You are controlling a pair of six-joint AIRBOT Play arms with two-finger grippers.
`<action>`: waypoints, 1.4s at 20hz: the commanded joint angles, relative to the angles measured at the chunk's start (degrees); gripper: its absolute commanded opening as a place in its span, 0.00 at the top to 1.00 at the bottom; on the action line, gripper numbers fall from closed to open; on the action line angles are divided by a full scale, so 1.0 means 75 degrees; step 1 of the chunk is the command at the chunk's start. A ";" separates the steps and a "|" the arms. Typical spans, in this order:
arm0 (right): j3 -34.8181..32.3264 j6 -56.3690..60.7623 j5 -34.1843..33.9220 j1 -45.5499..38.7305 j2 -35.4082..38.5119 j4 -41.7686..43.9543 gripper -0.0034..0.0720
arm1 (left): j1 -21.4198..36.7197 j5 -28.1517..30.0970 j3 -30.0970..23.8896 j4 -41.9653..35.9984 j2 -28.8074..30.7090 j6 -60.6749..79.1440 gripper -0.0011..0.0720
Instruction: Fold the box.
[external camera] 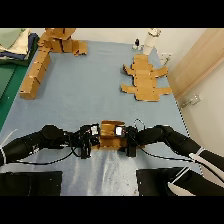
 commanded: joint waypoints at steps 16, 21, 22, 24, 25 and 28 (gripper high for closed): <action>0.0006 0.0000 0.0003 -0.0003 0.0006 0.0000 0.28 | -0.0187 -0.0023 0.0152 -0.0589 -0.0353 0.0632 0.97; 0.0006 0.0000 0.0006 -0.0003 0.0006 0.0000 0.28 | -0.0169 0.0227 -0.0052 -0.0122 -0.0117 -0.0006 0.97; 0.0006 0.0000 0.0003 -0.0003 0.0006 0.0000 0.28 | -0.0169 0.0289 -0.0169 -0.0125 0.0003 -0.0079 0.97; 0.0006 0.0000 0.0003 -0.0003 0.0006 0.0000 0.28 | -0.0169 0.0385 -0.0356 -0.0125 0.0248 -0.0198 0.97; 0.0006 0.0000 0.0003 -0.0003 0.0006 0.0000 0.28 | -0.0169 0.0475 -0.0399 -0.0125 0.0329 -0.0198 0.97; 0.0006 0.0000 0.0003 -0.0003 0.0006 0.0000 0.28 | -0.0169 0.0924 -0.0405 -0.0128 0.0341 -0.0192 0.97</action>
